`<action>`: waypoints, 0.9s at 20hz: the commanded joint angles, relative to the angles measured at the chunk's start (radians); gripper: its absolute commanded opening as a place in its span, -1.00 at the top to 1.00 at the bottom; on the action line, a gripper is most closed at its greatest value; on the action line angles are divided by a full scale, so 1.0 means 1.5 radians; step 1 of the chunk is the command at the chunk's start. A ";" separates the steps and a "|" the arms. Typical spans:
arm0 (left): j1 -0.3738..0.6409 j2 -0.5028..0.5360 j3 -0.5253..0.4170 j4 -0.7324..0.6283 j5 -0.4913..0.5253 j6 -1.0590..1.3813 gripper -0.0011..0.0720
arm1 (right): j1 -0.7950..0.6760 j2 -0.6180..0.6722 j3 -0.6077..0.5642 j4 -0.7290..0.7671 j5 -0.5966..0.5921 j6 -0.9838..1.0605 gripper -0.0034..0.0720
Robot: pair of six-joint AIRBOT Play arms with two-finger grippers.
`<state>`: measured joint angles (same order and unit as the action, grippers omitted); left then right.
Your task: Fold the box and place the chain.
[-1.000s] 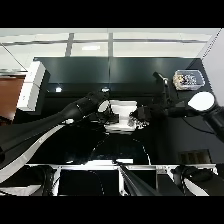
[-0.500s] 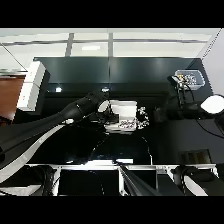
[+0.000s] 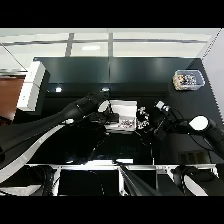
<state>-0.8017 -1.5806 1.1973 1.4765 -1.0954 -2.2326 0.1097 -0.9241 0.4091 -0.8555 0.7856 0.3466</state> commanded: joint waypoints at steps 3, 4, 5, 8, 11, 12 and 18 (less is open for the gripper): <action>0.000 -0.001 0.000 0.000 -0.001 0.000 0.89 | 0.003 -0.060 -0.016 0.075 -0.061 -0.257 -0.99; 0.000 -0.001 0.000 0.000 -0.001 0.000 0.89 | 0.003 -0.068 -0.016 0.108 -0.068 -0.258 -0.99; 0.000 -0.001 0.000 0.000 -0.001 0.000 0.89 | 0.004 -0.072 -0.016 0.132 -0.073 -0.270 -0.99; 0.000 -0.001 0.000 0.000 -0.001 0.000 0.89 | 0.004 -0.087 -0.015 0.137 -0.119 -0.294 -0.99; 0.000 -0.001 0.000 0.000 -0.001 0.000 0.89 | 0.005 -0.103 -0.015 0.145 -0.138 -0.294 -0.99; 0.000 -0.001 0.000 0.000 -0.001 0.000 0.89 | 0.005 -0.109 -0.015 0.147 -0.146 -0.294 -0.99; 0.000 -0.001 0.000 0.000 -0.001 0.000 0.89 | 0.004 -0.115 -0.015 0.191 -0.166 -0.287 -0.99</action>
